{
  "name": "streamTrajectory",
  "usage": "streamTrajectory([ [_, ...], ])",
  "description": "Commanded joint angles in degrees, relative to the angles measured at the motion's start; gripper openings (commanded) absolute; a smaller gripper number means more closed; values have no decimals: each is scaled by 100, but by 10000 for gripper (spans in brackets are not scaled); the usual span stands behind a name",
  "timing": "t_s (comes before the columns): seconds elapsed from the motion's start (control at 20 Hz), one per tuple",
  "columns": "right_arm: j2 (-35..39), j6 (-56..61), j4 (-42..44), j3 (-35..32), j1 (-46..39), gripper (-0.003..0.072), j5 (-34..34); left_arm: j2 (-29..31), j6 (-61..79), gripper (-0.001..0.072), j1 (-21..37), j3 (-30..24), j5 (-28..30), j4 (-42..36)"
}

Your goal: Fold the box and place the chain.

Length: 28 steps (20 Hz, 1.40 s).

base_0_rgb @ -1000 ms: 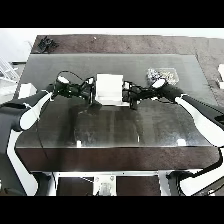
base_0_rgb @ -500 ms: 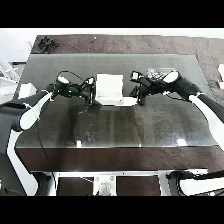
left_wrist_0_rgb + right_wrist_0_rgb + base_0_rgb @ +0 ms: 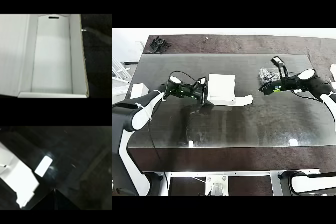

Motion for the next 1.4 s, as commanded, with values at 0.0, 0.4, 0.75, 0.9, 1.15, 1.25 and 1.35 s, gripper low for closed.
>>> streamTrajectory([
  [0.0, -291, 1394, 9, -9, -302, -1, 308, -2, 0, 538, 0, -2, -2, 2],
  [0.4, -955, 1668, 284, -2, 560, -1, 417, -2, 0, 538, 0, -2, -2, 2],
  [0.75, -1126, 1663, 715, 431, 1193, -1, 363, -2, 0, 538, 0, -2, -4, 2],
  [0.9, -1126, 1775, 697, 675, 1224, 0, 542, -2, 0, 539, 0, -2, -4, 2],
  [1.15, -1113, 1884, 702, 901, 1193, 3, 887, -2, 0, 538, 0, -2, -2, 2],
  [1.25, -1110, 1923, 704, 962, 1196, 78, 970, -2, 0, 538, 0, -2, -4, 2],
  [1.35, -1110, 1923, 726, 973, 1196, 79, 1014, -2, 0, 538, 0, -2, -2, 2],
])
